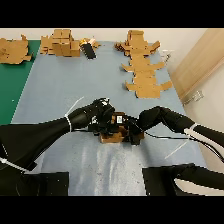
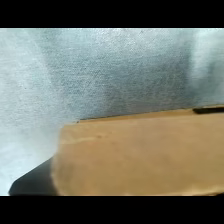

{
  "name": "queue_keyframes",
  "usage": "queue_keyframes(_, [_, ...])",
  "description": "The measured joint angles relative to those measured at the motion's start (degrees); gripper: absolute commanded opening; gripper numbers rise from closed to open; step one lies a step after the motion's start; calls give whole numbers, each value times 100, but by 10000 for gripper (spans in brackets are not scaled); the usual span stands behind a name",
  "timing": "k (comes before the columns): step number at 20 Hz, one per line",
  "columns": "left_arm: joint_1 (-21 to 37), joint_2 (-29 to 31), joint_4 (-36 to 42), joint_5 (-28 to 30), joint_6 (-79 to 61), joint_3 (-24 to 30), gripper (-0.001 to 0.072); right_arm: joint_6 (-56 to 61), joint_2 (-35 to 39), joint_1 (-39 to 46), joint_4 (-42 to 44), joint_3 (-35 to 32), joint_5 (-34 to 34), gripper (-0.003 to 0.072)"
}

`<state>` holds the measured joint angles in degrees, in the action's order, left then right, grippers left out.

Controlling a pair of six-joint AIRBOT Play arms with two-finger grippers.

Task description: Fold the box.

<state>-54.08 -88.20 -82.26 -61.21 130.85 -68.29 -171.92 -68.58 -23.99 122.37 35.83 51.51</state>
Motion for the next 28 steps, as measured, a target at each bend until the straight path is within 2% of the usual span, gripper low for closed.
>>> queue_keyframes(3, [-15, -57, -7, 37, 76, -2, 340, 0, -2, 0, -2, 0, 0, 452])
queue_keyframes(5, [-22, -127, -9, 0, 127, -2, 16, 0, -2, 0, -2, 0, 0, 452])
queue_keyframes(14, [-52, -216, -28, -83, 227, -4, 15, 2, -2, 0, 2, 0, 0, 452])
queue_keyframes(15, [-57, -221, -26, -79, 227, -4, 29, 2, -2, 0, 0, 0, 0, 452])
queue_keyframes(17, [-59, -245, -7, -26, 197, -15, 572, -2, 0, 0, -2, -2, 0, 452])
queue_keyframes(18, [-57, -238, -28, -72, 175, -4, 599, -4, -2, 0, -2, 0, 2, 452])
queue_keyframes(25, [-57, -229, 9, -160, 201, -74, 599, -4, 2, 0, -26, 0, 2, 452])
queue_keyframes(26, [-59, -225, 229, 216, 225, -127, 599, 0, 0, 0, -20, 0, 0, 452])
queue_keyframes(28, [-70, -219, 175, 83, 223, -181, 599, -4, -7, -2, -17, 0, -2, 452])
